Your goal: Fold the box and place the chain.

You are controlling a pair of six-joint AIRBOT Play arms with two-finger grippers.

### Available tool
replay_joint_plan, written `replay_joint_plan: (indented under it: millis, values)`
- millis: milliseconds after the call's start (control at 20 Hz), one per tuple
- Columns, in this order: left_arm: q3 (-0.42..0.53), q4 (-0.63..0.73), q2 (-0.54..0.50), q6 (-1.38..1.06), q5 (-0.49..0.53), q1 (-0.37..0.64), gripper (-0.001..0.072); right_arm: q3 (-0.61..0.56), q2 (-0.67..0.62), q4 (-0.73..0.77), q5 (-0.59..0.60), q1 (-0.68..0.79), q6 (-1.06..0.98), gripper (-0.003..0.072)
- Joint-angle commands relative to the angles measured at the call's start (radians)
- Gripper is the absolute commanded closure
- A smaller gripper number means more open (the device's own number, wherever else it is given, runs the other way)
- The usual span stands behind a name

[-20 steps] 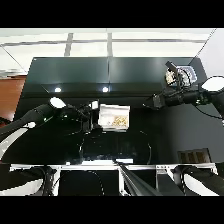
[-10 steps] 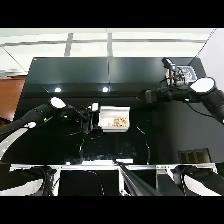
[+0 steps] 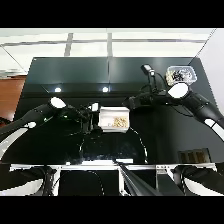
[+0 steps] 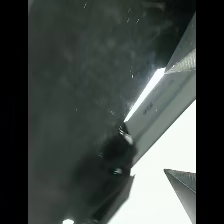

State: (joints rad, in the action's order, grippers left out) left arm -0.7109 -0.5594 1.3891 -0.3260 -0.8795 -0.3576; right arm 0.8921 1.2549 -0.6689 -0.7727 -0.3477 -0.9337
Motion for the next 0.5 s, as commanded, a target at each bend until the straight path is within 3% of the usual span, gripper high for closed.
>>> replay_joint_plan:
  millis: [0, 200, 450]
  values:
    - [-0.001, 0.0, 0.001, 0.0, 0.001, 0.0, 0.0311, 0.0, 0.005, -0.005, -0.034, -0.038, 0.22, -0.0016]
    - [-0.001, 0.0, 0.001, 0.0, 0.0, 0.0, 0.0311, 0.0, 0.005, -0.005, -0.173, -0.038, 0.536, -0.0016]
    - [-0.001, 0.0, 0.001, 0.0, 0.0, 0.0, 0.0311, 0.0, 0.005, -0.005, -0.235, -0.04, 0.671, -0.0015]
